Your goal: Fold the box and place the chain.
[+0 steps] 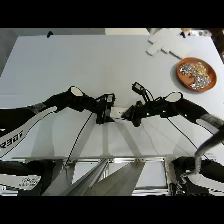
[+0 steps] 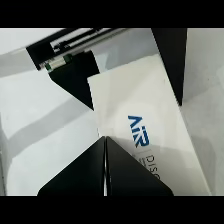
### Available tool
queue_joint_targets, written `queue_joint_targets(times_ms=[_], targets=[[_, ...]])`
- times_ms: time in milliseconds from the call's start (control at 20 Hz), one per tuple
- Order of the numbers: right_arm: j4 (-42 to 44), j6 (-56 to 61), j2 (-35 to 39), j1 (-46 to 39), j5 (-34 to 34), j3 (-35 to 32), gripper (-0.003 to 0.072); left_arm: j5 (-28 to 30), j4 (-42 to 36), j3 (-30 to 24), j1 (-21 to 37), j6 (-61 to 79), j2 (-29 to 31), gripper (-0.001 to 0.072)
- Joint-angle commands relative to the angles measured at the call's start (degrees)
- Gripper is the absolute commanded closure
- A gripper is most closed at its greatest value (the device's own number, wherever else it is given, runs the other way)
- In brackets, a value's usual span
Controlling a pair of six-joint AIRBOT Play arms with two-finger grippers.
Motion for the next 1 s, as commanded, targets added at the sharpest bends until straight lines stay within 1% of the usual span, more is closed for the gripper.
queue_joint_targets(times_ms=[0,200,350,650,750,850,950], targets=[[-1.3,1.1,-1.3,0.0,-2.3,-0.7,0.0674,0.1,0.0,0.0,0.0,0.0,0.0,0.061],[-0.3,1.0,-1.5,-0.1,-2.3,-0.7,0.0674,0.1,0.0,0.0,0.0,0.0,0.0,0.061],[1.1,0.5,0.9,-0.1,-2.3,-0.7,0.0674,0.1,0.0,0.0,0.0,0.0,0.0,0.061],[1.2,0.3,13.0,-0.8,-2.1,-0.7,0.0673,0.1,0.0,0.0,0.0,0.0,0.0,0.061],[1.2,0.4,16.4,-3.2,-0.9,-0.7,0.0673,0.1,0.0,0.0,0.0,0.0,0.0,0.061],[0.5,1.2,19.1,-7.5,1.9,-0.7,0.0673,0.1,0.0,0.0,0.0,0.0,0.0,0.061],[-1.0,5.2,20.4,-11.5,3.8,-0.7,0.067,0.1,0.0,0.0,0.0,0.0,0.0,0.061]])
